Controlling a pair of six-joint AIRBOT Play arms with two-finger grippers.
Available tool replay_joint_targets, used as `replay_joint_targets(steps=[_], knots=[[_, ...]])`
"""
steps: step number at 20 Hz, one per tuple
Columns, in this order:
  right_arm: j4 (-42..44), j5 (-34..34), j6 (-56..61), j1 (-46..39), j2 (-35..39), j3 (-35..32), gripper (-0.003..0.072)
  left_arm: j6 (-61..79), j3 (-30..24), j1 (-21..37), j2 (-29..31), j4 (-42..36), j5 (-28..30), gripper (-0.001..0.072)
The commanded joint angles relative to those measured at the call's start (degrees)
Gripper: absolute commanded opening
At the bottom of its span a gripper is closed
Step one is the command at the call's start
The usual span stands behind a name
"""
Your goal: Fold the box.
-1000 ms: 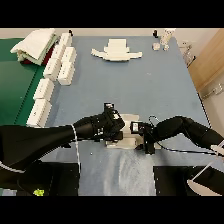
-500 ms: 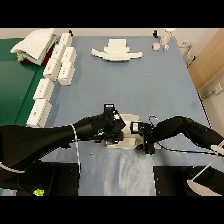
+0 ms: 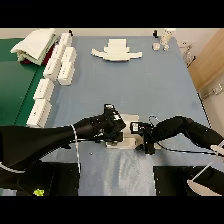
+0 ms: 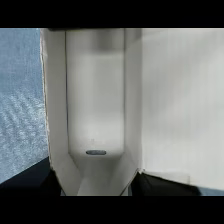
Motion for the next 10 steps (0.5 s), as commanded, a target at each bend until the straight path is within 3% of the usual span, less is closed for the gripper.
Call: replay_joint_targets(steps=[1, 7, 10], knots=[[0.02, 0.02, 0.02, -0.02, 0.0, 0.04, 0.0508, -0.11, 0.02, 0.04, 0.0, -0.28, 0.42, 0.049], [0.02, 0.02, 0.02, -0.02, 0.0, 0.04, 0.0508, 0.66, 0.2, 0.02, 0.48, -0.59, 0.33, 0.0492], [0.02, 0.02, 0.02, -0.02, 0.0, 0.04, 0.0508, 1.66, 0.87, 0.04, 3.82, -0.79, -0.17, 0.0492]])
